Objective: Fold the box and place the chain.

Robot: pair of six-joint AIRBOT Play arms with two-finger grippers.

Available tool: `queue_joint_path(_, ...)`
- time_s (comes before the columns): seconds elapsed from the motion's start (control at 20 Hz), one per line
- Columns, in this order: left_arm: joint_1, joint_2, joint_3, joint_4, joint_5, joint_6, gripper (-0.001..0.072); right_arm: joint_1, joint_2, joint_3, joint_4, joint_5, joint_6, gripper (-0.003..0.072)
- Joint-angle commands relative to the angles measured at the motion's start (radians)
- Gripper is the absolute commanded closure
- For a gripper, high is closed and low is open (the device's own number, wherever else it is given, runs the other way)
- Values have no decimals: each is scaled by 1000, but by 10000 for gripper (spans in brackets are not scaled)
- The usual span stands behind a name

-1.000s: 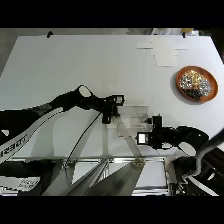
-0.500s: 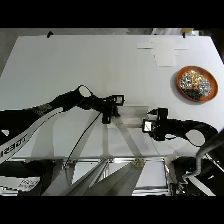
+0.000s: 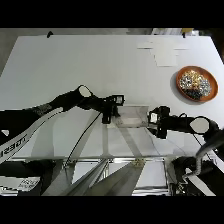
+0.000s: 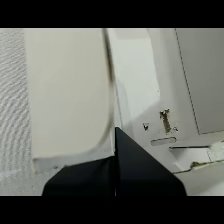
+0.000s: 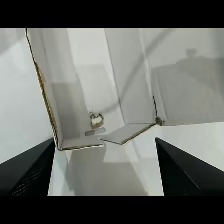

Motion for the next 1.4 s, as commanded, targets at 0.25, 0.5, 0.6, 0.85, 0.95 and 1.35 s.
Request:
queue_joint_path(0.25, 0, -1, 0, 0, 0, 0, 699, -111, -151, 63, 119, 82, -137, -3)
queue_joint_path(0.5, 0, -1, 0, 0, 0, 0, 699, -134, -266, 113, 179, 130, -225, -3)
queue_joint_path(0.6, 0, -1, 0, 0, 0, 0, 699, -134, -315, 119, 217, 151, -268, -3)
queue_joint_path(0.85, 0, -1, 0, 0, 0, 0, 699, -134, -360, 119, 240, 150, -307, 20)
queue_joint_path(0.95, 0, -1, 0, 0, 0, 0, 699, -134, -385, 119, 240, 150, -307, 24)
queue_joint_path(1.35, 0, -1, 0, 0, 0, 0, 699, -132, -412, 119, 265, 149, -348, 35)
